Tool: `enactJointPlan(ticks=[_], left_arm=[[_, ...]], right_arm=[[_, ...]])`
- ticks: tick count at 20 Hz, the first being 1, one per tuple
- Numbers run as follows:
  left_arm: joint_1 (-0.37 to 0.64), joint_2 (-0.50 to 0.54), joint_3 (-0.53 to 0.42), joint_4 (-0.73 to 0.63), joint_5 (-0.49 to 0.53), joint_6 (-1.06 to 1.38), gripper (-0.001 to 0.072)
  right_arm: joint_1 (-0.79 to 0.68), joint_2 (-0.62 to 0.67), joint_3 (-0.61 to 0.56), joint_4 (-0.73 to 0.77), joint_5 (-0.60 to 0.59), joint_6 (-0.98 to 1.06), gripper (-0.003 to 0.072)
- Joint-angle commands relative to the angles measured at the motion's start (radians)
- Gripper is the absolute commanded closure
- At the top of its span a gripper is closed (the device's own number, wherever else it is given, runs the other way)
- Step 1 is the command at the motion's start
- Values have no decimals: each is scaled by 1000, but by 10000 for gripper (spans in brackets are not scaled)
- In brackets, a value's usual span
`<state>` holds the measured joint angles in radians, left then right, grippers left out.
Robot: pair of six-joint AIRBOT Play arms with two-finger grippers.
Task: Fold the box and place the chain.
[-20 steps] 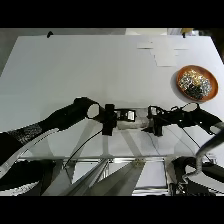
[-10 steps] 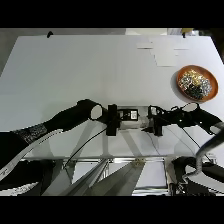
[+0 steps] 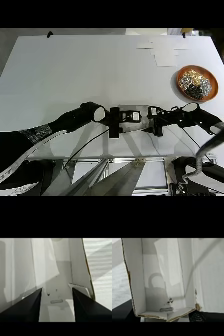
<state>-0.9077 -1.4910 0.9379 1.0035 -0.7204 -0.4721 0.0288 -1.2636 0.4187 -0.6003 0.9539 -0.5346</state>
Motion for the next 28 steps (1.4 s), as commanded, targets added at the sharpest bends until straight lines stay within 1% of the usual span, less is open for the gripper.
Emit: enactJointPlan(ticks=[1,4,5,6,7,9,10,12,14,17,19,20,22,24,28], left_arm=[[-4,-4,-1,-2,-9,1,248],[-3,2,-1,-1,-12,1,253],[-3,9,0,-1,-20,0,312],[-2,20,0,0,-35,0,411],[0,38,0,0,-57,0,493],[14,88,0,16,-128,-32,675],[23,116,0,44,-158,-75,707],[45,176,0,127,-206,-222,707],[73,238,0,221,-240,-428,707],[121,317,-1,334,-305,-885,707],[155,341,-4,375,-347,-1107,707],[173,340,-14,374,-346,-1176,706],[208,323,-54,362,-307,-1293,706],[232,281,-81,338,-293,-1355,702],[237,179,-82,174,-267,-1324,702]], right_arm=[[0,0,0,2,0,3,347],[0,0,0,2,0,3,347],[0,0,0,2,0,3,347],[0,0,0,2,0,3,347],[0,0,0,2,0,3,347],[0,0,0,2,0,3,347],[0,0,0,2,0,3,347],[0,0,0,2,0,3,347],[0,0,0,2,0,3,347],[0,0,0,2,0,3,347],[0,0,0,2,0,3,347],[0,0,0,2,0,3,347],[0,0,0,2,0,3,347],[0,0,0,2,0,3,347],[0,0,0,2,0,3,347]])
